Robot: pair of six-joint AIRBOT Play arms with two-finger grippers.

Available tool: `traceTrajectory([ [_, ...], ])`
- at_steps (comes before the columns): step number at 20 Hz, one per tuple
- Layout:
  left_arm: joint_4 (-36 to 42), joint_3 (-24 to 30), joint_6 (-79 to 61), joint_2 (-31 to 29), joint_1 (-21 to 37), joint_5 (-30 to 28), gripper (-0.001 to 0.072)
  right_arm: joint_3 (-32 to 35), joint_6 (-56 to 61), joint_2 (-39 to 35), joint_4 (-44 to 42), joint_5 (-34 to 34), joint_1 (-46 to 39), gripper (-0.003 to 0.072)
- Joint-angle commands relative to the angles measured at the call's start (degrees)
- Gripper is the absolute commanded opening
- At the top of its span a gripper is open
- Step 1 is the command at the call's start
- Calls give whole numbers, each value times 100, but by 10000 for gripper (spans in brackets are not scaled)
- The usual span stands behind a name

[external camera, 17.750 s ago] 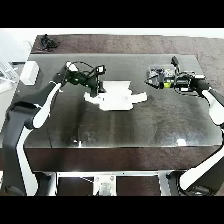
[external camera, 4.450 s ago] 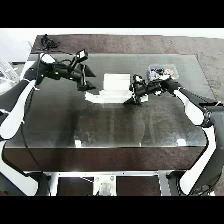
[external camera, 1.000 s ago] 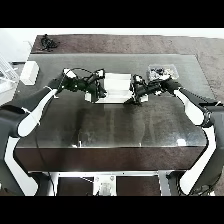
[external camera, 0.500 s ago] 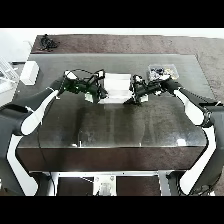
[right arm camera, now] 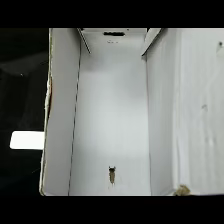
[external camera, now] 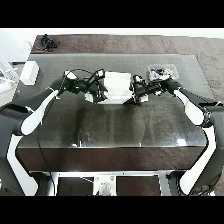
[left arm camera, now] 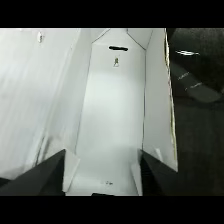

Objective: Fold the box and place the chain.

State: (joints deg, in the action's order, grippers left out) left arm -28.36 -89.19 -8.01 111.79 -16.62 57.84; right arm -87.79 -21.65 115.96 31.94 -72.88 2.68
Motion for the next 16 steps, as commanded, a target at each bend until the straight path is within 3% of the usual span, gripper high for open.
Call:
traceTrajectory([
  [1, -68, 0, -92, 4, -2, -122, 240, 0, -4, 0, 0, -4, 2, 581],
  [2, -107, 0, -111, 4, -2, -223, 63, 0, -4, 0, 0, -7, 2, 581],
  [3, -136, 0, -168, 2, 0, -319, 20, 0, -4, 0, 0, -7, 2, 581],
  [6, -146, 0, -275, -11, 140, -264, 19, 0, -4, 0, 0, -7, 2, 581],
  [12, 26, -31, -299, -227, 664, 678, 17, 0, -4, 0, 0, -7, 2, 581],
  [16, 4, -22, 372, -492, 879, 691, 17, 0, -4, 0, 0, -4, 2, 581],
])
